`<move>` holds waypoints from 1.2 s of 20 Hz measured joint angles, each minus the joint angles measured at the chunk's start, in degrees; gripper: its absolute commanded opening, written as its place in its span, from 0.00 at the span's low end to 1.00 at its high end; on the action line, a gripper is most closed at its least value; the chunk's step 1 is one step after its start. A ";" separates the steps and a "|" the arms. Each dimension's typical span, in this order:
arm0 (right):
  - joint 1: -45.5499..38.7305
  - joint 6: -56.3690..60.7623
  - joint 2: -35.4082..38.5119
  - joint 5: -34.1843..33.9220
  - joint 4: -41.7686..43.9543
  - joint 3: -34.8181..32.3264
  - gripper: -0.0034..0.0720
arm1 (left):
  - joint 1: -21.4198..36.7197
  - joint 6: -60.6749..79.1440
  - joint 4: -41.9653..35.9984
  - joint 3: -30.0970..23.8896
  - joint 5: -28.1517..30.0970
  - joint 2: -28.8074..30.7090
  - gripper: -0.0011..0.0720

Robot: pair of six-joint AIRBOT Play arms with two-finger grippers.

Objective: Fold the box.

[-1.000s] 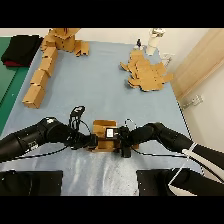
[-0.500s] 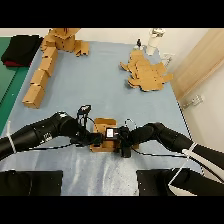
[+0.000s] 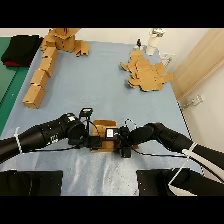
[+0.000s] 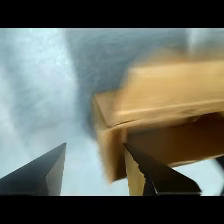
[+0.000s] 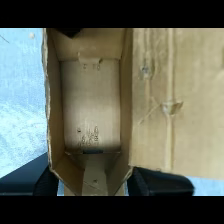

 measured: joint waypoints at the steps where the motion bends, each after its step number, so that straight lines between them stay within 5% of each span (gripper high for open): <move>1: 0.00 0.00 0.00 0.02 0.00 0.00 0.73 | -0.48 -0.68 1.20 0.72 -0.44 -0.57 0.76; 12: 0.00 0.02 0.00 0.07 0.04 0.00 0.73 | -4.17 -4.59 5.40 11.08 -7.04 -12.31 0.75; 13: 0.00 0.02 0.00 0.07 0.04 0.00 0.73 | -4.24 -5.42 5.95 11.47 -7.30 -12.83 0.64; 15: 0.00 0.02 0.00 0.07 0.04 0.00 0.73 | -4.31 -6.86 6.47 11.96 -7.91 -13.49 0.02; 23: -0.02 0.09 0.00 -0.09 0.07 -0.02 0.73 | -4.48 -8.85 7.63 12.41 -8.81 -14.12 0.03; 24: -0.02 0.07 0.00 -0.07 0.07 -0.02 0.73 | -4.48 -8.90 7.61 12.41 -8.79 -14.16 0.12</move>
